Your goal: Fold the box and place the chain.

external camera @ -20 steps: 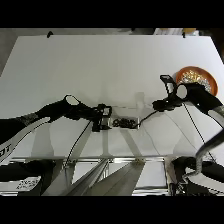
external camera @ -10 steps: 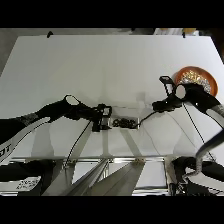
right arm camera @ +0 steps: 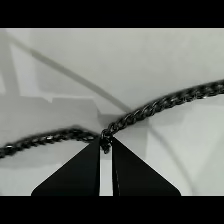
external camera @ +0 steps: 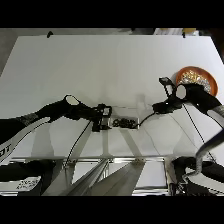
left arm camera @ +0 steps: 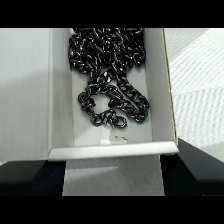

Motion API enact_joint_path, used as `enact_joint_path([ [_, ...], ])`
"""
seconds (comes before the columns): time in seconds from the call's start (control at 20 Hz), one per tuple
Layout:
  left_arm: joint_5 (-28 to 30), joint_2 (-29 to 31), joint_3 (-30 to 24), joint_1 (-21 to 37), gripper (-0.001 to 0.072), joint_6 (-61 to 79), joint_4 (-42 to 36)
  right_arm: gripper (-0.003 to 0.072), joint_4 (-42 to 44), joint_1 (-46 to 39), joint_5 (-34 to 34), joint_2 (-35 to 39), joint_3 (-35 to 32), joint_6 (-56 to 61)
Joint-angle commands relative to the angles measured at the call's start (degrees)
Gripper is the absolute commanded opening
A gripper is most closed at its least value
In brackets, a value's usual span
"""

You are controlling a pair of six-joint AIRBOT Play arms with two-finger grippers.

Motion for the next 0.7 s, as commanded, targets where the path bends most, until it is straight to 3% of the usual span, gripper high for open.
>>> enact_joint_path([
  [0.0, 0.02, 0.04, 0.04, 0.0, 0.0252, 0.02, 0.0, 0.0015, -0.42, 0.07, 2.4, 6.08, 0.07, -2.01],
  [0.2, 0.0, 0.04, 0.04, 0.0, 0.0252, 0.02, 0.0, 0.0015, 6.64, 0.07, 7.5, 17.27, 0.07, -5.46],
  [0.4, 0.02, 0.04, 0.04, 0.0, 0.0252, 0.02, 0.0, 0.0015, 21.14, 0.07, 13.42, 27.63, 0.07, -11.87],
  [0.65, 0.02, 0.04, 0.04, 0.0, 0.0252, 0.0, 0.0, 0.0015, 38.25, 0.07, 14.73, 33.44, 0.07, -17.16],
])
